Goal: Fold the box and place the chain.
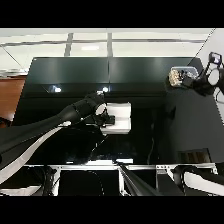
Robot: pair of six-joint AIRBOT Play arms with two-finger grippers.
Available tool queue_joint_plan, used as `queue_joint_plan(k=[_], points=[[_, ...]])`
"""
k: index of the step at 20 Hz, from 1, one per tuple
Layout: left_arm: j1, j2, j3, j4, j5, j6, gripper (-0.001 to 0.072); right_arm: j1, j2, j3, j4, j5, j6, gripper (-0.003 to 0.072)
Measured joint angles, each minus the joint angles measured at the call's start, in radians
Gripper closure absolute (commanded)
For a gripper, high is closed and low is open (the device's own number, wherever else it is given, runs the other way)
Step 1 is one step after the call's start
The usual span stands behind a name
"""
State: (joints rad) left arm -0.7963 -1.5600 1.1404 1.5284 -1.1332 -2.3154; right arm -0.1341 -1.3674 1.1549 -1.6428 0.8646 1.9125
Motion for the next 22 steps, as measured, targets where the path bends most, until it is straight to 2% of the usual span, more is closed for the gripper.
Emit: queue_joint_plan(k=[2,3,4,5,7,10,13,14,15,16,17,18,19,22], points=[[0.000,0.000,0.000,0.000,0.000,0.000,0.0682,-0.016,-0.122,0.161,0.051,0.039,-0.006,0.0011],[0.000,0.000,0.000,0.000,0.000,0.000,0.0682,-0.021,-0.183,0.243,0.073,0.072,-0.003,0.0049],[0.000,0.000,0.000,0.000,0.000,0.000,0.0682,-0.024,-0.248,0.331,0.095,0.109,0.013,0.0120],[0.000,0.000,0.000,0.000,0.000,0.000,0.0682,-0.027,-0.311,0.411,0.108,0.150,0.040,0.0148],[0.000,0.000,0.000,0.000,0.000,0.000,0.0682,-0.031,-0.409,0.533,0.126,0.216,0.101,0.0148],[0.000,0.000,0.000,0.000,0.001,0.000,0.0682,-0.037,-0.518,0.642,0.184,0.268,0.182,0.0149],[0.000,0.000,0.000,0.000,0.001,0.000,0.0682,-0.047,-0.581,0.686,0.261,0.271,0.222,0.0151],[0.000,0.000,0.000,0.000,0.002,0.000,0.0682,-0.048,-0.596,0.693,0.274,0.264,0.231,0.0239],[0.000,0.000,0.000,0.000,0.002,0.000,0.0681,-0.049,-0.610,0.698,0.293,0.261,0.238,0.0284],[0.000,0.000,0.000,0.000,0.003,0.000,0.0682,-0.050,-0.621,0.701,0.300,0.257,0.240,0.0295],[0.000,0.000,0.000,0.000,0.003,0.000,0.0682,-0.050,-0.631,0.705,0.309,0.255,0.243,0.0506],[0.000,0.000,0.000,0.000,0.003,0.000,0.0682,-0.050,-0.639,0.706,0.321,0.248,0.246,0.0630],[0.000,0.000,0.000,0.000,0.003,0.000,0.0681,-0.050,-0.644,0.708,0.329,0.246,0.236,0.0672],[0.000,0.000,0.000,0.000,0.004,0.000,0.0682,-0.055,-0.643,0.711,0.343,0.256,0.165,0.0671]])
